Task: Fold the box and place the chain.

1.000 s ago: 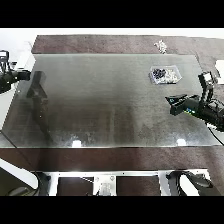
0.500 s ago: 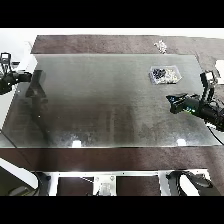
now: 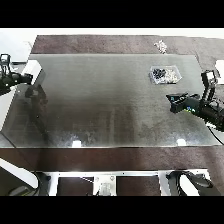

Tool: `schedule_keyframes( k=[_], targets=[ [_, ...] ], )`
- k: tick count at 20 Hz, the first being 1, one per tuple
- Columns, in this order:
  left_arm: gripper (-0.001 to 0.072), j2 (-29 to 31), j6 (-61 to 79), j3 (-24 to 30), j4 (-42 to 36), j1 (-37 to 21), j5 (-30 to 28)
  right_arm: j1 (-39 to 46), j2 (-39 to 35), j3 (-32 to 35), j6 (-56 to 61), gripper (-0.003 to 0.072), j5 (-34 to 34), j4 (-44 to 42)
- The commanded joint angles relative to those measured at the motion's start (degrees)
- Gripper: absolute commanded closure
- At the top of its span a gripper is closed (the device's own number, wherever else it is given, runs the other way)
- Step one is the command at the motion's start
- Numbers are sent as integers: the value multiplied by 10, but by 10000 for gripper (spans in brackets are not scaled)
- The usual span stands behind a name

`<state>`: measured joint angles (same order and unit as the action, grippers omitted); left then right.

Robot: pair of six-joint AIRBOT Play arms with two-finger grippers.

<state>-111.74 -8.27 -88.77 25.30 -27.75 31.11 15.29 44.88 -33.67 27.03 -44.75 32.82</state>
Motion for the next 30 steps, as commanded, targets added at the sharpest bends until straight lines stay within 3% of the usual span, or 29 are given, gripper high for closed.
schedule_keyframes(
  k=[1,3,6,9,12,15,18,19,20,21,22,26,30],
  targets=[
    [-6,0,2,0,2,0,4,0,0,0,0,678,0,-5],
    [-7,1,2,0,7,0,5,0,0,0,0,593,0,-5],
    [-9,7,-3,0,35,-2,11,0,0,0,0,564,0,-5],
    [-11,21,-2,0,55,-3,14,0,0,0,0,365,0,-5],
    [-11,35,-3,-2,71,-8,30,0,0,0,0,249,0,-5],
    [-11,49,-3,-8,72,-21,82,0,0,0,0,236,0,-5],
    [-1,75,-23,-8,73,-30,136,0,0,0,0,242,0,-5],
    [196,87,-29,-8,73,-30,166,0,0,0,0,335,0,-7],
    [537,100,-24,-8,71,-30,204,0,0,0,0,504,0,-9],
    [689,115,-6,-8,59,-30,246,-1,0,0,0,615,0,-9],
    [692,128,-8,-8,32,-30,271,0,0,0,0,678,2,-13],
    [695,228,-21,34,-62,-27,275,-1,-1,0,0,680,19,-13],
    [695,393,49,195,-93,6,190,-1,-1,0,0,680,19,-13]
  ],
)
